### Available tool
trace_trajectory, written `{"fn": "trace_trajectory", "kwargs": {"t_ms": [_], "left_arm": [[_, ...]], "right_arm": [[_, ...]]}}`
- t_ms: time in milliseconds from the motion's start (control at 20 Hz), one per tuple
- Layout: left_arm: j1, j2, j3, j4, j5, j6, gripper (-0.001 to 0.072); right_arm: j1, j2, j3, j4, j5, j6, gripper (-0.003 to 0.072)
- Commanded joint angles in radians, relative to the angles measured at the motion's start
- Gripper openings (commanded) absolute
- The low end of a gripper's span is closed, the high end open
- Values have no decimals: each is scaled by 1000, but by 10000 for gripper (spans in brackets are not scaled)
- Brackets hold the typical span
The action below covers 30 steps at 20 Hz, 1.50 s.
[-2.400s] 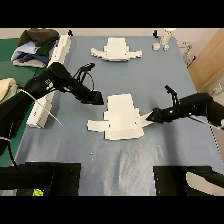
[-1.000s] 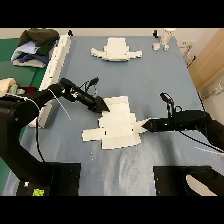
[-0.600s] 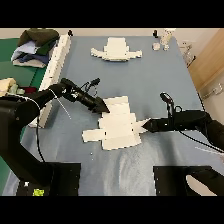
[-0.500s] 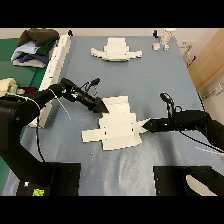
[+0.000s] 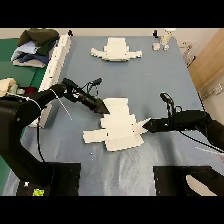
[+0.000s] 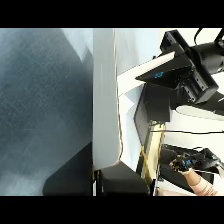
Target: Fold the box.
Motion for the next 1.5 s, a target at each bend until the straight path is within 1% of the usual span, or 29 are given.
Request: {"fn": "trace_trajectory", "kwargs": {"t_ms": [0, 50, 100, 200, 250, 350, 450, 500, 550, 600, 750, 950, 1100, 1200, 1250, 1450], "left_arm": [[-7, -1, 1, -1, -4, 26, 13], [-7, -1, 1, -1, -9, 26, 13], [-7, -1, 3, -1, -11, 31, 13], [-8, 2, 22, -1, -33, 88, 11], [-8, 8, 33, -2, -34, 116, 10], [-8, 43, 38, -2, -21, 174, 9], [-8, 93, 38, -1, -15, 271, 7], [-9, 120, 38, -1, -7, 315, 7], [-15, 151, 34, 0, 7, 363, 6], [-25, 182, 22, -1, 23, 428, 6], [-70, 286, -65, -2, 110, 591, 5], [-143, 466, -256, -6, 259, 780, 5], [-211, 601, -383, -8, 447, 823, 6], [-238, 634, -436, -8, 503, 820, 10], [-243, 631, -449, -9, 505, 809, 11], [-245, 572, -459, -9, 510, 733, 12]], "right_arm": [[0, 0, 0, -17, 3, 0, 39], [-1, 0, 1, -43, 12, 0, 207], [-1, 0, 7, -84, 23, 1, 336], [-2, 0, 32, -224, 63, 64, 340], [-2, 0, 51, -330, 84, 140, 340], [-2, 0, 90, -565, 107, 356, 340], [-2, 0, 129, -761, 104, 558, 345], [-2, 0, 148, -820, 104, 631, 376], [-2, 0, 163, -850, 104, 690, 464], [-2, 0, 178, -859, 105, 741, 486], [-2, 0, 203, -838, 105, 803, 486], [-2, 0, 203, -814, 105, 851, 486], [-2, 0, 204, -796, 107, 854, 486], [-2, 0, 203, -796, 116, 854, 486], [-2, 0, 203, -796, 120, 854, 486], [-2, 0, 203, -796, 120, 853, 486]]}}
